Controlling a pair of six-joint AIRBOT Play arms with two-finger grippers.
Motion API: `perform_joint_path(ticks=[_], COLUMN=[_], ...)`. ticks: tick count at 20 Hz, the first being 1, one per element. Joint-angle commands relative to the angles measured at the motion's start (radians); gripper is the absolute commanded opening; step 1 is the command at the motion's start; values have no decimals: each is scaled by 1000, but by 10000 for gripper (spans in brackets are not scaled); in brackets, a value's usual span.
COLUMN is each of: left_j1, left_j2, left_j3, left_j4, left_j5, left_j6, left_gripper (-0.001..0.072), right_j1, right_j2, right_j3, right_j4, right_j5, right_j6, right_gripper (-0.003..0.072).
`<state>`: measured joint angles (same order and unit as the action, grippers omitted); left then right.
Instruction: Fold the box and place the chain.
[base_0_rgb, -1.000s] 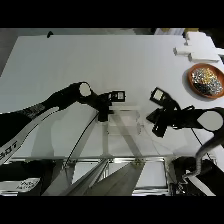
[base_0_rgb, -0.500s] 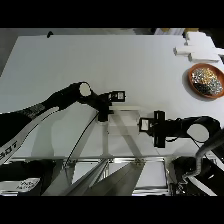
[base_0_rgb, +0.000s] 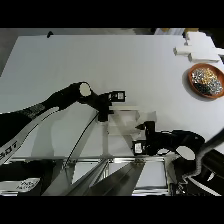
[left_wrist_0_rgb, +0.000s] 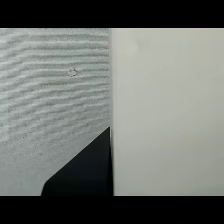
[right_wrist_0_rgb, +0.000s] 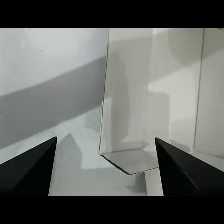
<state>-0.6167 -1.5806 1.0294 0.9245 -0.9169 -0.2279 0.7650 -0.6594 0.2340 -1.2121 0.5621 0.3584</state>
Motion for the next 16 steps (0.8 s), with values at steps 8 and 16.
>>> perform_joint_path(ticks=[8, 16], left_j1=[-1, -1], left_j2=[0, 0], left_j3=[-1, -1], left_j4=[0, 0], left_j5=[0, 0], left_j6=[0, 0], left_gripper=[10, 10], right_j1=[-180, -292], right_j2=[-77, -156], right_j3=[11, 109], right_j4=[56, 183], right_j5=[-123, -34], right_j6=[-61, -83], right_gripper=[680, 679])
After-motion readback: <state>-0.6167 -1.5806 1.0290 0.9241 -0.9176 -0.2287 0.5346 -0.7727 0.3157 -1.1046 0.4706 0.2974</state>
